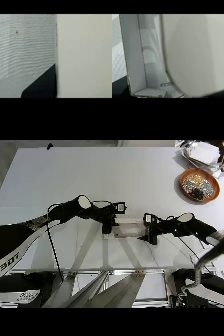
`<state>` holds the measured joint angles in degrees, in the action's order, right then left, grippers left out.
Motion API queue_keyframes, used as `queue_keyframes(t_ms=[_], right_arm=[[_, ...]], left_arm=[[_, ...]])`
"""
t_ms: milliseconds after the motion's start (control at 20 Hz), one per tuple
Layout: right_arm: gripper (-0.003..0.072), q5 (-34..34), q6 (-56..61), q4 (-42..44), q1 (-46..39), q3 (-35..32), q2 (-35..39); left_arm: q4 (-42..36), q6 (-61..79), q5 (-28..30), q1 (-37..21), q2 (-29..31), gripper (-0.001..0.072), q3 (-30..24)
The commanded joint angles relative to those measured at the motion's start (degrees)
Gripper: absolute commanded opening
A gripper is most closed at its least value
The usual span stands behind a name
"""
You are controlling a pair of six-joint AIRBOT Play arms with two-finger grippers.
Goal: Fold the box and place the chain.
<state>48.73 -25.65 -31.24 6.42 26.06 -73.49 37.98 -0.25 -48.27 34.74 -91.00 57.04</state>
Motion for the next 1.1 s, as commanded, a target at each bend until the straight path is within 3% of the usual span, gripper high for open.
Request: queue_keyframes(t_ms=[0, 250, 600, 950, 1050], right_arm=[[0.0551, 0.00, -0.55, 0.94, -0.04, 0.00, -0.02], [0.0456, -0.28, -1.90, 1.11, -0.04, 0.00, -0.02], [0.0402, -1.79, -1.88, 1.07, 2.21, 0.00, -0.02], [0.0397, -1.31, -1.84, -0.42, 2.21, 0.00, -0.02], [0.0355, -1.31, -1.84, -0.44, 2.21, 0.00, -0.02]], left_arm=[[0.02, 0.00, 0.02, -0.02, 0.00, 0.0012, 0.07], [0.02, 0.00, 0.02, -0.02, 0.00, 0.0012, 0.07], [0.02, 0.00, 0.02, -0.02, 0.00, 0.0012, 0.07], [0.02, 0.00, 0.02, -0.02, 0.00, 0.0012, 0.07], [0.02, 0.00, 0.02, -0.02, 0.00, 0.0012, 0.07]])
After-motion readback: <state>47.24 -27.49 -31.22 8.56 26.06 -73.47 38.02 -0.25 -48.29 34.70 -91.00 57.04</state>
